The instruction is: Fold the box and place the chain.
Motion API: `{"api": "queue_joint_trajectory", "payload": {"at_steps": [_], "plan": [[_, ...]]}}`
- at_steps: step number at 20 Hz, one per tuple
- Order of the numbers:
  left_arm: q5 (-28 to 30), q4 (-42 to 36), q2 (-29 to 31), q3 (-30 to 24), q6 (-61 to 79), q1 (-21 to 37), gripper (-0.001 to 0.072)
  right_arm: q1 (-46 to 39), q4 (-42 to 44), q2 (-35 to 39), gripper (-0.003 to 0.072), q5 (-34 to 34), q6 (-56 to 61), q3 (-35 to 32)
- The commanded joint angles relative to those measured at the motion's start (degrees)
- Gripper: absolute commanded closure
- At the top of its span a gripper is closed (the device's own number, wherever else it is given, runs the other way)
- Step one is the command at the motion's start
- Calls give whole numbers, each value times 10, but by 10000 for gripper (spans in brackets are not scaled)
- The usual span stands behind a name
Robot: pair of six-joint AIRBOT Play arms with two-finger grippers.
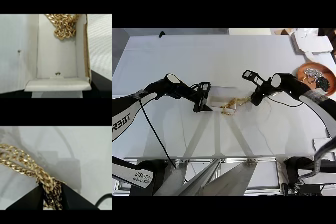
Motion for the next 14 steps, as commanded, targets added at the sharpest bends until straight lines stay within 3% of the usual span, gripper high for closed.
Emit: {"api": "queue_joint_trajectory", "payload": {"at_steps": [1,4,10,14], "plan": [[0,0,0,0,0,0,377,17,3,-4,671,44,15,-1],[0,0,0,0,0,0,377,49,3,5,674,73,38,-1],[0,0,0,0,0,0,377,114,-1,78,677,68,150,-1],[0,0,0,0,0,0,377,138,4,134,676,7,244,0]]}}
